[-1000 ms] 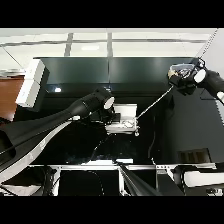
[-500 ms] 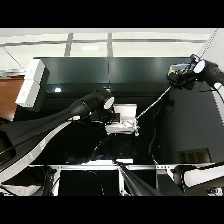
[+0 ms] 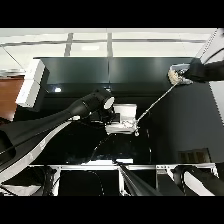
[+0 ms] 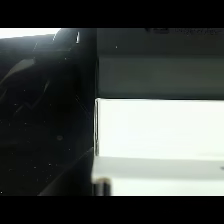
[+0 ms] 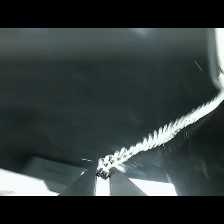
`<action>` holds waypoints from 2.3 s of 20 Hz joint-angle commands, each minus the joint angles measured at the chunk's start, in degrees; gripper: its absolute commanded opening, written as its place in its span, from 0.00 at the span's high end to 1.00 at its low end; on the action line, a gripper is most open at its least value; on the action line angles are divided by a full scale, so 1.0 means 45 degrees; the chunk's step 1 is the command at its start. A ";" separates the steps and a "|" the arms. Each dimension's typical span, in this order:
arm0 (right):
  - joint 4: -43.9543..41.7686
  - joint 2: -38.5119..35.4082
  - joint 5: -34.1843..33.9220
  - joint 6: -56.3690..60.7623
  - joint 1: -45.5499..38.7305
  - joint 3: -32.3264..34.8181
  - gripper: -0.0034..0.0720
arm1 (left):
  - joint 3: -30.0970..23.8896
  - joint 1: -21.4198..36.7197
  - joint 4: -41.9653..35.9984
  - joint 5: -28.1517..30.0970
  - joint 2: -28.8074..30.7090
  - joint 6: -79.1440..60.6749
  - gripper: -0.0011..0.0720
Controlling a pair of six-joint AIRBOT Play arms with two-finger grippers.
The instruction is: Fold the box and place the chain.
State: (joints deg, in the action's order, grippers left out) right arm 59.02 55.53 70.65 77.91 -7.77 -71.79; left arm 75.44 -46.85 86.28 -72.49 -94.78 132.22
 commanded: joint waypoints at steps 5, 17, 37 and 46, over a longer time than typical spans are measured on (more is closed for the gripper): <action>-0.4386 -0.3444 0.0291 -0.0374 0.0049 0.0301 0.92 | 0.0010 0.0000 0.0005 0.0015 -0.0005 0.0000 0.95; -0.5270 -0.3385 -0.2152 0.0457 0.4192 0.4216 0.92 | 0.0010 0.0000 0.0000 0.0015 -0.0005 0.0000 0.95; -0.0437 -0.0884 -0.6751 0.1462 0.0622 0.7121 0.51 | 0.0010 0.0000 0.0000 0.0015 -0.0005 0.0000 0.95; 0.1889 0.4983 -0.8213 0.2730 -0.1263 0.3988 0.00 | 0.0010 0.0000 0.0000 -0.0010 -0.0005 0.0000 0.95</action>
State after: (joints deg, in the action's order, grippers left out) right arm 65.67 68.18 33.95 89.67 -12.21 -46.33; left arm 75.44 -46.85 86.28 -72.44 -94.78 132.22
